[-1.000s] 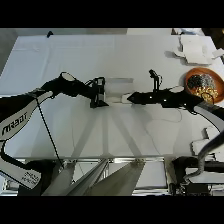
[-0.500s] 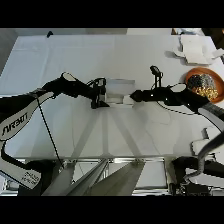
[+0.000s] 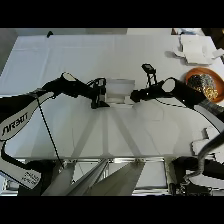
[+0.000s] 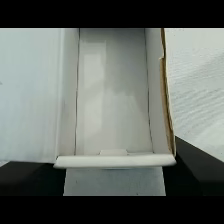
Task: Fold the box and place the chain.
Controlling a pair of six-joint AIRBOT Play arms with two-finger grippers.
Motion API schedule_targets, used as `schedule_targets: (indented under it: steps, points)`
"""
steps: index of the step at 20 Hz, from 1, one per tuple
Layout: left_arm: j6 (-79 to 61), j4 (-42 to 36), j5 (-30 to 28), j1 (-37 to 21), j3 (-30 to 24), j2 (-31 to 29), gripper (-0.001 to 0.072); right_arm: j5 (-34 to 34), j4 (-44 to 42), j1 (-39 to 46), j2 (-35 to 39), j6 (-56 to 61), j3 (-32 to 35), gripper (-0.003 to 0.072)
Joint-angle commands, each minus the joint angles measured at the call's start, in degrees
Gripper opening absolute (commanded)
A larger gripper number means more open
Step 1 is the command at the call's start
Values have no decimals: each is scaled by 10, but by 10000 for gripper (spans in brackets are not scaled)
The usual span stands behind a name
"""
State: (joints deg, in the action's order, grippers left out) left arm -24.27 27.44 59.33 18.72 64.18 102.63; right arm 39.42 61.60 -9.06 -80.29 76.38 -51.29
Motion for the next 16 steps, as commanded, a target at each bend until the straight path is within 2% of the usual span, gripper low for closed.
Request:
schedule_targets:
  steps: [1, 6, 9, 10, 13, 16]
  points:
    - [-1, 0, 0, -1, 0, 0, 228, 6, 120, -24, 0, 124, -24, 355]
    - [-1, 0, 0, -1, 0, 0, 228, 27, 121, -50, -6, 164, -38, 355]
    - [-2, 0, 0, -1, 0, 0, 228, 79, 122, -64, -37, 217, -69, 370]
    - [-2, 0, 0, -1, 0, 0, 228, 103, 128, -69, -51, 226, -88, 405]
    - [-1, 0, 0, -1, 0, 0, 228, 155, 193, -86, -86, 301, -141, 411]
    - [-2, 0, 0, -1, 0, 0, 228, 170, 248, -95, -103, 364, -169, 407]
